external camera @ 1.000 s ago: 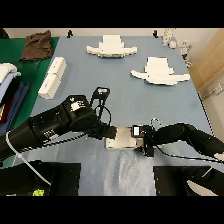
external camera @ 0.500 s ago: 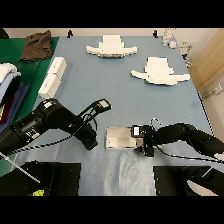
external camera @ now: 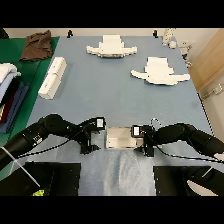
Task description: Fold the box.
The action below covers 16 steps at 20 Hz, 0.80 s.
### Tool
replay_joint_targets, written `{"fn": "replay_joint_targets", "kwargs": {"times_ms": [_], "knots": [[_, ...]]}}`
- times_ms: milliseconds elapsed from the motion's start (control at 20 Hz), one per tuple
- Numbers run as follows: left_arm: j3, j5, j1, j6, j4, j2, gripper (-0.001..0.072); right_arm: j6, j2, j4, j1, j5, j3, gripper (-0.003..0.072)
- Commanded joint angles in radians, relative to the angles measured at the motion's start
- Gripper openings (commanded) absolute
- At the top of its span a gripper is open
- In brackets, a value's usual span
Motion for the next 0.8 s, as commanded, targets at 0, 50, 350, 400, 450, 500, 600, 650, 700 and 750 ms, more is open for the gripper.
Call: {"fn": "replay_joint_targets", "kwargs": {"times_ms": [0,50,350,400,450,500,600,650,700,750], "knots": [[-0.040,0.066,0.010,0.296,-0.174,-0.055,0.0687,0.000,0.001,0.000,0.000,0.000,0.000,0.0514],[-0.040,0.077,0.010,0.327,-0.190,-0.068,0.0687,0.000,0.001,0.000,0.000,0.000,0.000,0.0514],[-0.039,0.117,-0.018,0.346,-0.204,-0.141,0.0687,0.000,0.001,0.000,0.000,0.000,0.000,0.0514],[-0.039,0.120,-0.037,0.345,-0.206,-0.146,0.0687,0.000,0.001,0.000,0.000,0.000,0.000,0.0514],[-0.039,0.133,-0.054,0.341,-0.206,-0.149,0.0687,0.000,0.001,0.000,0.000,0.000,0.000,0.0513],[-0.039,0.153,-0.068,0.334,-0.208,-0.153,0.0687,0.000,0.001,0.000,0.000,0.000,0.000,0.0514],[-0.039,0.190,-0.084,0.334,-0.233,-0.167,0.0687,0.000,0.001,0.000,0.000,0.000,0.000,0.0514],[-0.039,0.195,-0.087,0.335,-0.251,-0.178,0.0687,0.000,0.001,0.000,0.000,0.000,0.000,0.0514],[-0.039,0.196,-0.091,0.335,-0.265,-0.189,0.0687,0.000,0.001,0.000,0.000,0.000,0.000,0.0514],[-0.039,0.197,-0.097,0.335,-0.266,-0.201,0.0687,0.000,0.001,0.000,0.000,0.000,0.000,0.0514]]}}
